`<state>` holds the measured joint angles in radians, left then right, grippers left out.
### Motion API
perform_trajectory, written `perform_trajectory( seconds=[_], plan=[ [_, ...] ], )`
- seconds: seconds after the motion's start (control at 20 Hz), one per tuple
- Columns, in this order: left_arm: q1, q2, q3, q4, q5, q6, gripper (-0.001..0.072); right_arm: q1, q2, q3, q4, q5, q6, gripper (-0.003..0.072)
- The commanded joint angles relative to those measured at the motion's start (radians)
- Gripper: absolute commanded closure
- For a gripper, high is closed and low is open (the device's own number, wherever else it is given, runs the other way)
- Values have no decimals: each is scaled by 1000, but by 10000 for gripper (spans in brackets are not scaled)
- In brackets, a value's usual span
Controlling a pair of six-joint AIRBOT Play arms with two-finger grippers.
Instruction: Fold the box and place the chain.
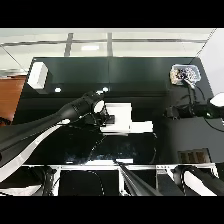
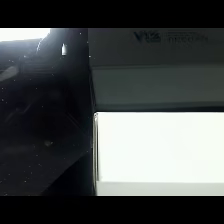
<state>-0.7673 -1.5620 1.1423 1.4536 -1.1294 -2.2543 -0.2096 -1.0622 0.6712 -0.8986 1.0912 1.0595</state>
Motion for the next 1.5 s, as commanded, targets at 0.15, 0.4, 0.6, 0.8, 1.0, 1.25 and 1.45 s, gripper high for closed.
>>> perform_trajectory(
  seconds=[0.15,0.4,0.6,0.8,1.0,1.25,1.45],
  plan=[
    [0,0,1,-1,0,1,684,-64,-147,-135,180,60,29,676],
    [0,0,1,-1,0,1,684,108,-226,-135,320,77,-149,676],
    [1,0,1,0,0,1,684,152,-226,-135,449,72,-259,676],
    [0,0,1,-1,0,1,684,152,-226,-135,460,76,-264,656],
    [0,0,1,0,0,1,684,152,-226,-135,504,122,-264,87],
    [0,0,1,-1,0,1,685,232,-224,-122,539,135,-263,161],
    [1,0,1,0,1,1,684,324,-224,-34,463,80,-169,277]
  ],
)
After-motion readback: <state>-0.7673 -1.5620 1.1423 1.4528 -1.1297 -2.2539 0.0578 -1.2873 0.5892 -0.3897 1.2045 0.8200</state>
